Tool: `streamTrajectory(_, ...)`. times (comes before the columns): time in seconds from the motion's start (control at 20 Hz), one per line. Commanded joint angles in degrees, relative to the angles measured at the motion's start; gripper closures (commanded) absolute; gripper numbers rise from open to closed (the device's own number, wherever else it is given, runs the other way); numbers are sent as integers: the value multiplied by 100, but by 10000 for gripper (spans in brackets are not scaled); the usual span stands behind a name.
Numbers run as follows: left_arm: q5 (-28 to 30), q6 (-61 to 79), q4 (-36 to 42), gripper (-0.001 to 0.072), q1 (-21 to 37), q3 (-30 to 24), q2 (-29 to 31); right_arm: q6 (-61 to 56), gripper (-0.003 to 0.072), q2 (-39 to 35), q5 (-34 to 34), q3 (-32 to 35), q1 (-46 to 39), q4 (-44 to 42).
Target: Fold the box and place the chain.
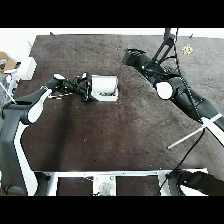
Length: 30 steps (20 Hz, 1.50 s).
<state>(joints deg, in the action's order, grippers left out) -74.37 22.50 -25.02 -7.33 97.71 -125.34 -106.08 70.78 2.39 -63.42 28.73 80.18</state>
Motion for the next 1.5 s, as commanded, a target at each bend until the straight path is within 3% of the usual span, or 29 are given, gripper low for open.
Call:
streamTrajectory(0.0, 0, 2, 0, 437, 0, 2, -2, -2, 687, -103, 358, -72, 448, 129)
streamTrajectory(0.4, 0, 2, 0, 438, 0, 2, -2, -31, 687, 870, -256, -68, 798, -52)
streamTrajectory(0.5, 0, 2, 0, 438, 0, 2, -2, -48, 686, 1126, -667, -63, 944, -118)
streamTrajectory(0.55, 0, 2, 0, 438, 0, 2, -2, -48, 639, 1187, -942, -59, 953, -111)
streamTrajectory(0.6, -2, 2, 0, 438, 0, 2, -2, -44, 399, 1209, -1172, -59, 938, -22)
streamTrajectory(0.65, 0, 2, 0, 438, 0, 2, -2, -44, 331, 1209, -1252, -59, 898, 179)
streamTrajectory(0.7, 0, 2, 0, 438, 0, 2, -2, -44, 442, 1196, -1276, -59, 811, 404)
streamTrajectory(0.75, 0, 2, 0, 438, 0, 2, -2, -44, 492, 1185, -1292, -59, 678, 544)
streamTrajectory(1.0, 0, 2, 2, 438, 0, 2, -2, 0, 489, 1169, -2437, -46, -518, 726)
streamTrajectory(1.35, 0, 2, 0, 438, 0, 2, -2, -131, 462, 1191, -2590, 678, -1958, 656)
streamTrajectory(1.4, 0, 2, 2, 437, 0, 2, -2, -212, 339, 1191, -2507, 761, -2094, 649)
streamTrajectory(1.45, 0, 2, 0, 437, 0, 2, -2, -214, 293, 1191, -2345, 837, -2190, 570)
